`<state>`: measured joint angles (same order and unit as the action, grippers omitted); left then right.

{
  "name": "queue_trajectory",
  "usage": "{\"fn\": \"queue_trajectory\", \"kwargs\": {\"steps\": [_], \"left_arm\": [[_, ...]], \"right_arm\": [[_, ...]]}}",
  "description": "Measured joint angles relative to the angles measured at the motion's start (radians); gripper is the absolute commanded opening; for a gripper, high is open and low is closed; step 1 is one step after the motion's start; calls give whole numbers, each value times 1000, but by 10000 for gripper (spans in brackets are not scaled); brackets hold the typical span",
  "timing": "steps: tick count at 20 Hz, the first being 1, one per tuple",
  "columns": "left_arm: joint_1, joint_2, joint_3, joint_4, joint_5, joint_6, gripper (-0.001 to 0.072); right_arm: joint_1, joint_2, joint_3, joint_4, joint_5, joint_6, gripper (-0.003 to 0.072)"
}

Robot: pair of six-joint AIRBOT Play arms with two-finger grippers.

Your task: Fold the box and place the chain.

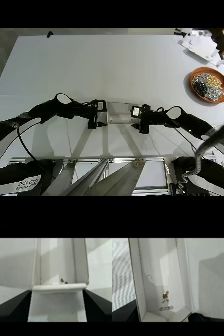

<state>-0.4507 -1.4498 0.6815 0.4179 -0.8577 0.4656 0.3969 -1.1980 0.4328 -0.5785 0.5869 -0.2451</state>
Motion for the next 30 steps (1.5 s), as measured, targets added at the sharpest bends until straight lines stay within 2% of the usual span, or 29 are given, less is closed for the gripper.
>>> {"fn": "queue_trajectory", "kwargs": {"steps": [6, 15, 18, 20, 21, 30], "left_arm": [[-2, -5, 0, 1, -16, 2, 704], [-45, -49, 0, -51, 28, -40, 693], [-48, -53, 0, -87, 33, -43, 543], [-48, -54, 0, -96, 34, -43, 365], [-49, -55, 0, -98, 34, -43, 311], [-49, -55, 0, -86, 34, -47, 325]], "right_arm": [[0, 0, 0, 0, 0, 0, 252], [0, 0, 0, 0, 1, -1, 252], [0, 0, 0, 0, 1, 0, 252], [0, 0, 0, 0, 0, 2, 252], [0, 0, 0, 0, 0, 2, 252], [0, 0, 0, 0, 0, 2, 252]]}}
